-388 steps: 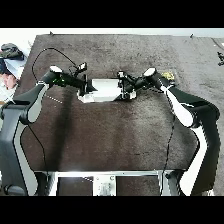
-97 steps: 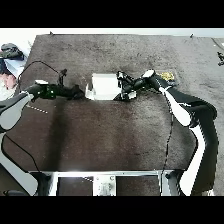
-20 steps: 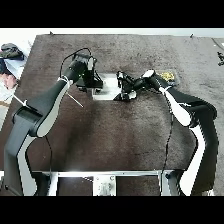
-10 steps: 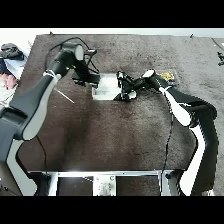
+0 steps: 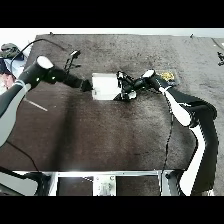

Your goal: Fold the box and place the chain.

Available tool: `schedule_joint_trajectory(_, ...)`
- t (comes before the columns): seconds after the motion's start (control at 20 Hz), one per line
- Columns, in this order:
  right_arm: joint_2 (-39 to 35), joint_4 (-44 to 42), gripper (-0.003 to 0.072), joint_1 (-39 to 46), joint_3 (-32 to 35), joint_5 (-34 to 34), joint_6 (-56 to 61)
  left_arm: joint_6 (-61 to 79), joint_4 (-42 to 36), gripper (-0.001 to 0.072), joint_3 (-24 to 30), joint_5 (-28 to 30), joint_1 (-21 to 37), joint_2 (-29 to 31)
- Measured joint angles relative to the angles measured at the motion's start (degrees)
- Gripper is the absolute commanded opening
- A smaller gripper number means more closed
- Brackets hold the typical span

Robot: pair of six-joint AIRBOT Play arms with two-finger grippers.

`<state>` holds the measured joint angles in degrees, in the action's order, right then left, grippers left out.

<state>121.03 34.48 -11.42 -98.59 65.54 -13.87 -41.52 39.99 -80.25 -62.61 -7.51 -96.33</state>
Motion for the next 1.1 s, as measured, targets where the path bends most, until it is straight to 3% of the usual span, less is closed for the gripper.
schedule_joint_trajectory(0.2,0.0,0.0,0.0472,0.0,0.0,0.0,0.0,20.4,-12.5,0.0665,8.8,4.4,4.0,1.3)
schedule_joint_trajectory(0.45,0.0,0.0,0.0472,0.0,0.0,0.0,0.0,34.7,-19.4,0.0657,11.2,9.1,5.3,1.1)
schedule_joint_trajectory(0.5,0.0,0.0,0.0472,0.0,0.0,0.0,0.0,37.0,-19.6,0.0602,10.9,9.1,5.3,0.5)
schedule_joint_trajectory(0.7,0.0,0.0,0.0472,0.0,0.0,0.0,0.0,43.1,-19.5,0.0601,5.7,7.5,5.6,-4.4)
schedule_joint_trajectory(0.95,0.0,0.0,0.0472,0.0,0.0,0.0,0.0,48.3,-17.3,0.0605,-6.1,-0.2,5.6,-14.3)
schedule_joint_trajectory(1.05,0.0,0.0,0.0472,0.0,0.0,0.0,0.0,51.1,-16.2,0.072,-9.1,-3.6,5.5,-17.6)
schedule_joint_trajectory(1.1,0.0,0.0,0.0472,0.0,0.0,0.0,0.0,52.9,-15.9,0.072,-10.0,-5.2,5.5,-18.8)
